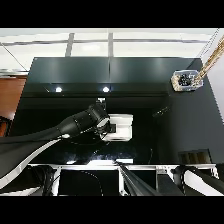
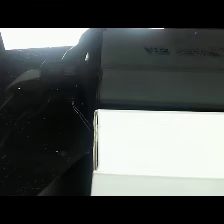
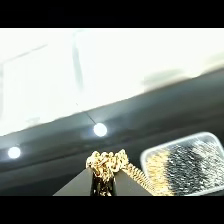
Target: Fold the box and place the chain.
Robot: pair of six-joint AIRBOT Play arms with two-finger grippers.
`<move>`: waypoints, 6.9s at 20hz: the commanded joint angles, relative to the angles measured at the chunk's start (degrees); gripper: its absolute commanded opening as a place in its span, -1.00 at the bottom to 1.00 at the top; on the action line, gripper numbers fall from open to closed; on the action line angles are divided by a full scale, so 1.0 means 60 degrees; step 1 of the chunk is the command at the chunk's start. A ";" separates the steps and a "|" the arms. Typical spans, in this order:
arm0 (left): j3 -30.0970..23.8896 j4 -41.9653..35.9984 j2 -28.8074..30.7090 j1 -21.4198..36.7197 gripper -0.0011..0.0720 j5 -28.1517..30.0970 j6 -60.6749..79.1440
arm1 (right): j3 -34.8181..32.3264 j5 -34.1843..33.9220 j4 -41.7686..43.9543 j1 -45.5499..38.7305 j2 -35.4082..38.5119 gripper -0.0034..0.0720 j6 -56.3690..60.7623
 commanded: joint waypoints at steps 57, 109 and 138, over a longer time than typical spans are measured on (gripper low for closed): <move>0.0007 0.0000 0.0004 0.0007 -0.89 0.0211 0.0000 | -0.6065 0.1657 0.4816 0.5909 0.2076 -0.89 -0.2696; -0.6408 -1.1107 0.5599 0.6867 0.74 0.1239 2.1194 | -0.7042 0.1202 0.0965 0.3570 0.2448 -0.01 -0.2346; -0.3738 -0.9570 0.1184 0.4998 0.97 0.1949 2.5139 | -0.7042 0.0882 0.0954 0.3767 0.2448 -0.02 -0.2240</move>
